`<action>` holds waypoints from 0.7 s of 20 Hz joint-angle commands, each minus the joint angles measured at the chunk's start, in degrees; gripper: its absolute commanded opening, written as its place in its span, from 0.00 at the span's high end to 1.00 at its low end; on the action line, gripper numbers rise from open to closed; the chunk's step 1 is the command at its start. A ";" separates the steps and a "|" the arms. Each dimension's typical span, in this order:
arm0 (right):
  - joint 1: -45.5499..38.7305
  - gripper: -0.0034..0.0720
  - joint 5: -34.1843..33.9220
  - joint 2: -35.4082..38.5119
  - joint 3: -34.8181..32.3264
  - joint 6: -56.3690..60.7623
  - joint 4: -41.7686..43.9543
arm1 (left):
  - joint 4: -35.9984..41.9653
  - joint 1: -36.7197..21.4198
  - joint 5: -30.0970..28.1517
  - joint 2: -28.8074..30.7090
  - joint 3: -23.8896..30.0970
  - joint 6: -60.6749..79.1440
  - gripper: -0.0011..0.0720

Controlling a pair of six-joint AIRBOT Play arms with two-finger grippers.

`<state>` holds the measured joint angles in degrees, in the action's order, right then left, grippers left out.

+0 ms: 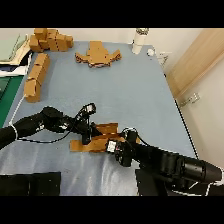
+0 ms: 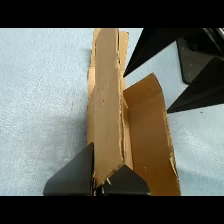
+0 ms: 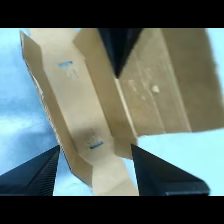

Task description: Fold the box.

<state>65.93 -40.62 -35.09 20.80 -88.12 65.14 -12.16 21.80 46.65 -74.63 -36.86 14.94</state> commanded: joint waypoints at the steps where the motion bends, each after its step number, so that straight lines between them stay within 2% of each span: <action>1: -3.74 0.00 -0.20 1.99 -0.39 -6.99 3.78 | 0.00 0.00 -0.02 -0.02 0.02 0.02 0.97; 6: -15.67 0.00 3.02 1.42 -0.39 -33.14 22.84 | 0.00 0.00 0.00 -0.02 0.02 0.02 0.97; 11: -29.73 0.00 2.84 -4.44 0.13 -67.04 49.51 | 0.00 0.00 0.00 -0.02 0.02 0.02 0.97; 14: -33.68 0.00 2.05 -7.19 2.34 -72.76 52.39 | 0.00 0.00 0.00 -0.02 0.02 0.02 0.97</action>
<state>36.99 -38.04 -39.77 21.74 -148.27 108.68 -12.16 21.80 46.65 -74.63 -36.86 14.94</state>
